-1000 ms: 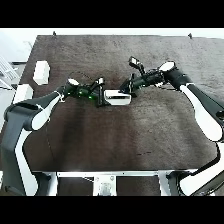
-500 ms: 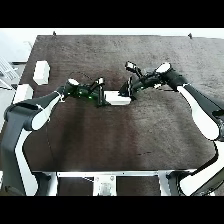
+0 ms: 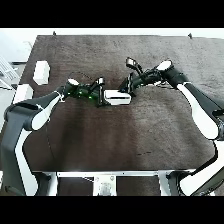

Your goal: Fold the box and place the chain.

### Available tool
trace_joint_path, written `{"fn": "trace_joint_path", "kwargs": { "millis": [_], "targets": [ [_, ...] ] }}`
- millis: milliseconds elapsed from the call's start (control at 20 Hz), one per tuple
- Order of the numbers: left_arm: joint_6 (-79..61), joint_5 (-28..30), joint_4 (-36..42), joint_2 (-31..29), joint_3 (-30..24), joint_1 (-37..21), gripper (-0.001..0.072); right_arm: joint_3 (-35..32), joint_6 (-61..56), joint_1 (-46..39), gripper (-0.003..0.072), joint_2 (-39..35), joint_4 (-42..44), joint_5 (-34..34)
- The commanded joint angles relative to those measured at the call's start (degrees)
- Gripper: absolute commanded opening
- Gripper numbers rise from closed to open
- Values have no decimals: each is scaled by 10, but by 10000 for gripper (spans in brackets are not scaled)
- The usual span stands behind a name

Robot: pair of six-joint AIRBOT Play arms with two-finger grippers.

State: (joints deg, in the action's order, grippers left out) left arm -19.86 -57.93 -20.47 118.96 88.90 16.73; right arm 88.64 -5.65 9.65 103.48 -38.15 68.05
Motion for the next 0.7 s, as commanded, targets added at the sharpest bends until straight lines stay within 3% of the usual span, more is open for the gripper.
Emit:
{"fn": "trace_joint_path", "kwargs": {
  "millis": [0,650],
  "targets": [
    [-1,-1,0,0,0,0,336,3,-10,6,193,4,-10,-4],
    [-1,-1,0,0,0,0,335,0,-49,18,195,17,-24,-8]
  ]
}}
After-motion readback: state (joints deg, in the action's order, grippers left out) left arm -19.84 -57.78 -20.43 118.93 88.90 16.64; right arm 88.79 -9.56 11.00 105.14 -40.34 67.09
